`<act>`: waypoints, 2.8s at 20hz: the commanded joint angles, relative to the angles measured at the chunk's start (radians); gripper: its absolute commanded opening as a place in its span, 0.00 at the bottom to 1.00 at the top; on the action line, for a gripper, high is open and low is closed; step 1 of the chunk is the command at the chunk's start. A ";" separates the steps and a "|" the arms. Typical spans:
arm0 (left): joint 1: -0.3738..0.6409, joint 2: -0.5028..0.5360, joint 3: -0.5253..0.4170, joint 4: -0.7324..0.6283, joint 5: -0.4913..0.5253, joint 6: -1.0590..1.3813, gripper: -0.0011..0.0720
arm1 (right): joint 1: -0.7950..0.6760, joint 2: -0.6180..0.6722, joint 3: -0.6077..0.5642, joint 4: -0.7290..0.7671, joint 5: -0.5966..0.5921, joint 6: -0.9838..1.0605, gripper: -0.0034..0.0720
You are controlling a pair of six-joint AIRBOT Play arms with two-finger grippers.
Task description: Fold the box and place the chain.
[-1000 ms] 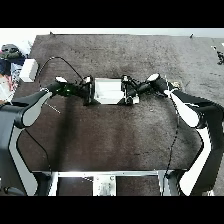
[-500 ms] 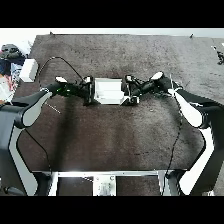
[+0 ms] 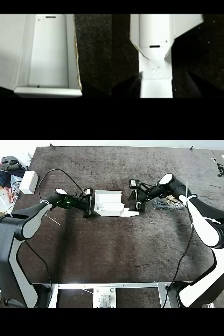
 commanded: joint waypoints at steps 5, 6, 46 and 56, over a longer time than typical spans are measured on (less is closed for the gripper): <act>0.000 0.000 0.000 0.000 0.000 0.000 0.56 | 0.027 0.050 0.001 0.307 0.024 0.195 0.09; 0.000 0.000 0.000 0.000 0.000 0.000 0.56 | 0.043 0.044 0.001 0.317 -0.012 0.195 0.09; 0.000 0.000 0.000 0.000 0.000 0.000 0.56 | 0.071 0.121 -0.084 -0.119 -0.097 0.127 1.00; 0.000 0.000 0.000 0.000 0.000 0.000 0.56 | 0.101 0.026 -0.115 -0.042 -0.248 0.060 1.00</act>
